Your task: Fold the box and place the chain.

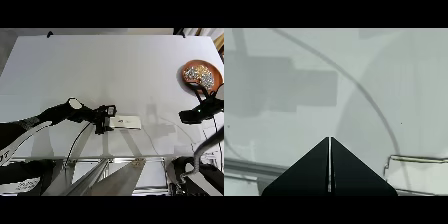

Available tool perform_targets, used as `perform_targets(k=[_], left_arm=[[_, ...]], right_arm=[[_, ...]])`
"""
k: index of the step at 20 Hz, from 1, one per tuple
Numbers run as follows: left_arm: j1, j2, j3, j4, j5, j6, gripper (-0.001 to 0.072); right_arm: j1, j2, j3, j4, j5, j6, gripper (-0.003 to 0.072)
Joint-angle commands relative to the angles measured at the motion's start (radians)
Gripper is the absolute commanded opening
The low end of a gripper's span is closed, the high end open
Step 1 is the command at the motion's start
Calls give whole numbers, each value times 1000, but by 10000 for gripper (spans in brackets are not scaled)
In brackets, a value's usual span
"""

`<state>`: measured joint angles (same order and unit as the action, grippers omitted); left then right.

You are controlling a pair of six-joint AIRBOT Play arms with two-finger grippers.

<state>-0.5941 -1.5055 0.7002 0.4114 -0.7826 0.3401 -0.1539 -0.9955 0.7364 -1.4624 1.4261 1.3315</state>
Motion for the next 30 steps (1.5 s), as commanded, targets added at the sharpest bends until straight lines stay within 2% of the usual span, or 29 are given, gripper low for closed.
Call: perform_targets(k=[1,4,5,6,7,11,14,19,22,27,30], left_arm=[[0,0,0,0,0,0,253],[0,0,0,0,0,0,253],[0,0,0,-5,1,0,228],[0,2,0,-11,0,0,55],[2,11,0,-10,2,0,7],[11,132,0,-12,24,-9,5],[84,265,0,-11,71,-90,7],[340,470,0,-1,77,-324,5],[533,565,0,82,61,-465,4],[854,655,0,174,-14,-603,4],[1011,660,-5,348,-121,-742,4]], right_arm=[[-37,-19,-15,33,0,26,9],[-37,-19,-15,84,-12,26,9],[-37,-19,-15,97,-14,26,9],[-37,-19,-15,106,-17,26,9],[-37,-19,-15,113,-20,26,9],[-37,-19,-15,113,-27,26,9],[-37,-19,-15,112,-33,25,9],[-37,-19,-16,113,-32,25,9],[-37,-19,-16,113,-35,24,9],[-37,-19,-16,113,-65,22,9],[-37,-19,-16,113,-87,22,9]])
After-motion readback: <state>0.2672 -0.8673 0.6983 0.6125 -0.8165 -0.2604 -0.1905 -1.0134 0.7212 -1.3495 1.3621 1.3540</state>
